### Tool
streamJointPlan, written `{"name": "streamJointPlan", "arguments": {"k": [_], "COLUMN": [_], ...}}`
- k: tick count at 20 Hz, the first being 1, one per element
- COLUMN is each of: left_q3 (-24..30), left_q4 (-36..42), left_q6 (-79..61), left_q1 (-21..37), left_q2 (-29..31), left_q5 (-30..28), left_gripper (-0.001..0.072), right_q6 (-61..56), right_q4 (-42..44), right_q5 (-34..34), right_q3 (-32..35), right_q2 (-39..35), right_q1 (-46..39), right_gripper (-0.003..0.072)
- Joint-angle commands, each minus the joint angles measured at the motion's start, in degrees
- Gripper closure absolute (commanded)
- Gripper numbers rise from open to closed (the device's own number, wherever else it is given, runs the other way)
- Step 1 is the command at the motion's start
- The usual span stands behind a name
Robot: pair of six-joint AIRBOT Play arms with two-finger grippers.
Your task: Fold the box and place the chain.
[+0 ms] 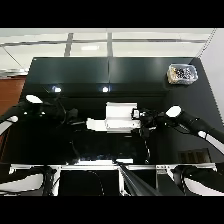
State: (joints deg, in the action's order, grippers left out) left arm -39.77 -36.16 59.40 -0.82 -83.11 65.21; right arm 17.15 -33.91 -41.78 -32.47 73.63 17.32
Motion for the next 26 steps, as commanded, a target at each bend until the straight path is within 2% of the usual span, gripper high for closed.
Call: {"name": "streamJointPlan", "arguments": {"k": [1, 4, 6, 8, 9, 10, 11, 12, 13, 17, 19, 21, 22, 26], "left_q3": [0.37, -1.22, -2.23, -3.82, -4.46, -4.87, -5.18, -5.35, -5.49, -7.82, -10.86, -14.53, -16.22, -21.09], "left_q4": [5.84, 6.03, 9.88, 9.42, 9.25, 9.46, 9.97, 10.8, 11.78, 10.56, 5.68, -1.6, -4.02, -8.15], "left_q6": [-0.07, -1.14, -5.66, -6.62, -6.71, -6.69, -6.69, -6.69, -6.78, -5.01, 0.74, 8.96, 12.17, 20.94], "left_q1": [-6.21, -11.28, -11.02, -10.86, -10.93, -10.95, -10.95, -10.95, -11.02, -14.03, -16.35, -18.71, -19.89, -23.71], "left_q2": [-4.24, -4.26, -4.26, -4.26, -4.26, -4.26, -4.26, -4.26, -4.26, -4.26, -4.24, -4.13, -4.09, -4.09], "left_q5": [-2.6, -3.3, -1.07, 2.43, 4.0, 4.74, 4.81, 4.94, 4.98, 4.83, 4.76, 3.06, 2.29, 1.64], "left_gripper": [0.0685, 0.0684, 0.0684, 0.0683, 0.0648, 0.0487, 0.0289, 0.0178, 0.0151, 0.0153, 0.0156, 0.0204, 0.0204, 0.0216], "right_q6": [-0.02, -0.02, -0.02, -0.02, -0.02, -0.02, -0.02, -0.02, -0.02, -0.02, -0.02, -0.02, -0.02, -0.02], "right_q4": [0.0, 0.0, 0.0, 0.0, 0.0, 0.0, 0.0, 0.0, 0.0, 0.0, 0.0, 0.0, 0.0, 0.0], "right_q5": [-0.02, -0.02, -0.04, -0.02, -0.02, -0.02, -0.02, -0.02, -0.02, -0.02, -0.02, -0.02, -0.02, -0.02], "right_q3": [-0.02, -0.02, -0.02, -0.02, -0.02, -0.02, -0.02, -0.02, -0.02, -0.02, -0.02, -0.02, -0.02, -0.02], "right_q2": [0.02, 0.02, 0.02, 0.02, 0.02, 0.02, 0.02, 0.02, 0.02, 0.02, 0.02, 0.02, 0.02, 0.02], "right_q1": [0.07, 0.07, 0.07, 0.07, 0.07, 0.07, 0.07, 0.07, 0.07, 0.07, 0.07, 0.07, 0.07, 0.07], "right_gripper": [0.0496, 0.0496, 0.0496, 0.0496, 0.0496, 0.0496, 0.0496, 0.0496, 0.0496, 0.0496, 0.0496, 0.0496, 0.0496, 0.0496]}}
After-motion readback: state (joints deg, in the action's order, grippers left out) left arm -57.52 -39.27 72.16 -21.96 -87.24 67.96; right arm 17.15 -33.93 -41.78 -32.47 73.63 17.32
